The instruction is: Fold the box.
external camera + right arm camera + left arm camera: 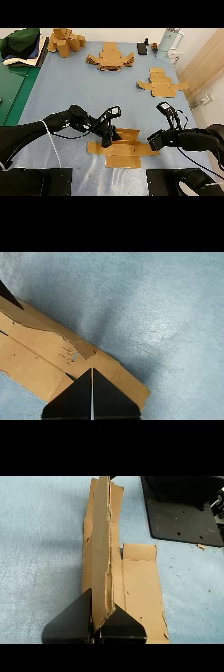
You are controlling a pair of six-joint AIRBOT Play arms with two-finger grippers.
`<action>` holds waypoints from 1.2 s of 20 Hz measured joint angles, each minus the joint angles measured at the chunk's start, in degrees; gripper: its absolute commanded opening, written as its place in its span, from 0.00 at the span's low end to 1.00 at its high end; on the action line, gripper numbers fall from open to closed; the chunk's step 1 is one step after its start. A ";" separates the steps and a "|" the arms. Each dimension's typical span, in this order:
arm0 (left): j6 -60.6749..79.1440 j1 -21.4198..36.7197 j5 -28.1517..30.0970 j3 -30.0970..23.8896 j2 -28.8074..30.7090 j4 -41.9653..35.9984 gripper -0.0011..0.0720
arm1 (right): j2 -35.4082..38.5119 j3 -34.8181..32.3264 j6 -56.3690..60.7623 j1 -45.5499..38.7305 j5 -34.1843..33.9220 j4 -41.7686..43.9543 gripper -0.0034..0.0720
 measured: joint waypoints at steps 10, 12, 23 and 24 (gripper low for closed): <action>-2.64 -0.13 -2.36 0.00 0.00 2.03 0.03 | 0.00 0.00 -0.02 0.00 0.11 0.02 0.05; -3.19 -0.13 -2.51 0.00 0.00 2.14 0.03 | 0.00 0.00 -0.15 0.00 0.11 0.04 0.05; -6.73 -0.13 -2.47 0.00 0.00 2.32 0.03 | 0.00 0.00 -1.01 0.00 0.11 0.09 0.05; -6.82 -0.13 -2.29 0.00 0.00 2.32 0.03 | 0.00 0.00 -1.03 0.00 0.11 0.09 0.05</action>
